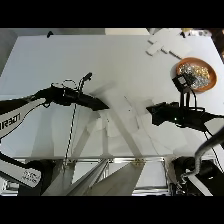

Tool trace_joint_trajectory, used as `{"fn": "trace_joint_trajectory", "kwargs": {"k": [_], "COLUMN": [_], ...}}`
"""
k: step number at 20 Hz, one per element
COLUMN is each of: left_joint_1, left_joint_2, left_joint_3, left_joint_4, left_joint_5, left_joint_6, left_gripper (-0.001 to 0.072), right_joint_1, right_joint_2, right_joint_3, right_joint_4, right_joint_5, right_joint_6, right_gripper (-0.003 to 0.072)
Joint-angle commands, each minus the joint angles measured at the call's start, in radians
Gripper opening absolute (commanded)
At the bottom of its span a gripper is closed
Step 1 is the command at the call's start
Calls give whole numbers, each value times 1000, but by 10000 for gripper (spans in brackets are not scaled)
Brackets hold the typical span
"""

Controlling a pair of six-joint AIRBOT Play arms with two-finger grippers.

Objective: Fold the box and place the chain.

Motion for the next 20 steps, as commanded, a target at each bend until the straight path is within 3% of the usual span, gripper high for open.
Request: {"fn": "trace_joint_trajectory", "kwargs": {"k": [1,2,5,6,9,12,13,17,20], "left_joint_1": [-2,-2,-2,-2,-2,-3,-7,-90,-171], "left_joint_2": [-6,-6,-6,-6,-1,51,79,219,312], "left_joint_3": [0,0,0,0,0,6,22,88,87], "left_joint_4": [2,2,2,2,2,16,74,444,467], "left_joint_5": [-57,-59,-59,-58,-44,3,38,186,241], "left_joint_6": [31,33,89,112,190,278,288,294,397], "left_gripper": [253,246,20,4,4,4,4,4,7], "right_joint_1": [1,1,1,1,1,1,1,1,1], "right_joint_2": [1,1,1,1,1,5,7,7,18], "right_joint_3": [0,0,0,0,1,1,3,31,64], "right_joint_4": [1,1,2,2,8,30,35,27,19], "right_joint_5": [0,0,0,0,-1,-1,-1,4,21], "right_joint_6": [1,1,2,4,3,3,3,-1,-1], "right_gripper": [17,17,17,17,29,261,300,310,310]}}
